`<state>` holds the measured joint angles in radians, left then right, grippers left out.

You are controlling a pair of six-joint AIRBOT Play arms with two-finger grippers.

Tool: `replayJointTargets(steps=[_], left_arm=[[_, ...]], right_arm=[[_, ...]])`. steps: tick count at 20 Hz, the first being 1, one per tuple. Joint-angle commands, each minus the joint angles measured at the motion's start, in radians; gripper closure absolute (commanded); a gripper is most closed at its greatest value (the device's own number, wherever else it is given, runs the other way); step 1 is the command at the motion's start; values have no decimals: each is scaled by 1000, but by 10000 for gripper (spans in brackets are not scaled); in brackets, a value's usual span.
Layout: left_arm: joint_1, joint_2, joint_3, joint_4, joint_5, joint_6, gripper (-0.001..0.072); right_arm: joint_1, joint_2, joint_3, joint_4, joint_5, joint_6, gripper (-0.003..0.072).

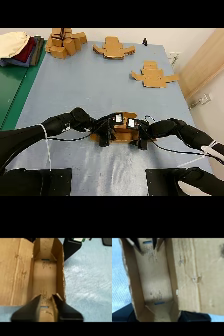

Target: Fold the box.

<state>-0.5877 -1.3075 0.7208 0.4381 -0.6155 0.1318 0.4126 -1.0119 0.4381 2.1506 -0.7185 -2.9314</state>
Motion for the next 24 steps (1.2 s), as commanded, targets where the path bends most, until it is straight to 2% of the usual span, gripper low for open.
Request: replayJointTargets(steps=[1, 6, 7, 8, 9, 12, 14, 17, 19, 21, 22, 24], left_arm=[[-3, -3, 1, -11, 1, 6, 77], [-3, -1, 1, -11, -21, 4, 78], [-2, 1, 1, -3, -23, -22, 213], [3, 11, 1, 41, -28, -66, 650], [3, 27, 1, 121, -35, -117, 695], [8, 130, 1, 469, -80, -477, 696], [27, 219, 1, 654, -112, -722, 697], [131, 314, 0, 792, -120, -1114, 696], [250, 317, -3, 798, -184, -1309, 696], [354, 289, -24, 738, -264, -1359, 696], [388, 263, -38, 679, -301, -1343, 696], [391, 207, -68, 539, -331, -1264, 697]], right_arm=[[0, -1, -1, 0, 0, 1, 114], [0, -1, -1, 0, 0, 1, 114], [0, -1, -1, 0, 0, 1, 114], [0, -1, -1, 0, 0, 1, 114], [0, -1, -1, 0, 0, 1, 114], [0, -1, -1, 0, 0, 1, 114], [0, -1, -1, 0, 0, 1, 114], [0, -1, -1, 0, 0, 1, 114], [0, -1, -1, 0, 0, 1, 114], [0, -1, -1, 0, 0, 1, 114], [0, -1, -1, 0, 0, 1, 114], [0, -1, -1, 0, 0, 1, 114]])
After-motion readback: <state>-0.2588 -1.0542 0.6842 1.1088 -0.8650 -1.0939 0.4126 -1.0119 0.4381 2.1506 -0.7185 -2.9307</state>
